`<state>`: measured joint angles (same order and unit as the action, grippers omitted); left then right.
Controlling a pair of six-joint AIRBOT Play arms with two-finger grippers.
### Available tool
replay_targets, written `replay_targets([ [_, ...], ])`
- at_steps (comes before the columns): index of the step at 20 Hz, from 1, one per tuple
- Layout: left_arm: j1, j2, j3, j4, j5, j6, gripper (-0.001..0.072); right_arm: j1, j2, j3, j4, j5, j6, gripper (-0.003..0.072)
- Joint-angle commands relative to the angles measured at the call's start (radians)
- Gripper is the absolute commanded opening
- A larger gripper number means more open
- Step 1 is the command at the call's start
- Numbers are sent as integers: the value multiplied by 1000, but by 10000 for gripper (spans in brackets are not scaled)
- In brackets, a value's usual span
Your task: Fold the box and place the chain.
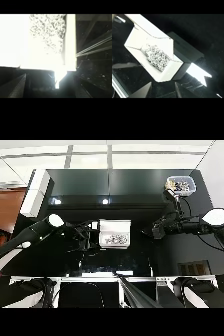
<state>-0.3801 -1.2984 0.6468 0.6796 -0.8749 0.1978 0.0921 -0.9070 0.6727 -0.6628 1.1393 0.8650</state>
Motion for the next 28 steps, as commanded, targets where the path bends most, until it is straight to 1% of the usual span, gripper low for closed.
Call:
replay_targets([
  [1, 18, -43, 14, -68, 3, 64, 717, 0, 0, 1, 0, 0, 8, 347],
  [18, -14, -47, 14, -64, -4, 57, 712, 0, 0, 1, 0, -26, 7, 347],
  [21, -21, -50, 13, -56, -21, 50, 712, 0, 0, 1, 0, -27, 7, 347],
  [25, -21, -50, 13, -72, -17, 30, 713, 0, 0, 1, 0, -31, 7, 347],
  [28, -24, -51, 13, -122, 12, 30, 713, 0, 0, 1, 0, -45, 7, 348],
])
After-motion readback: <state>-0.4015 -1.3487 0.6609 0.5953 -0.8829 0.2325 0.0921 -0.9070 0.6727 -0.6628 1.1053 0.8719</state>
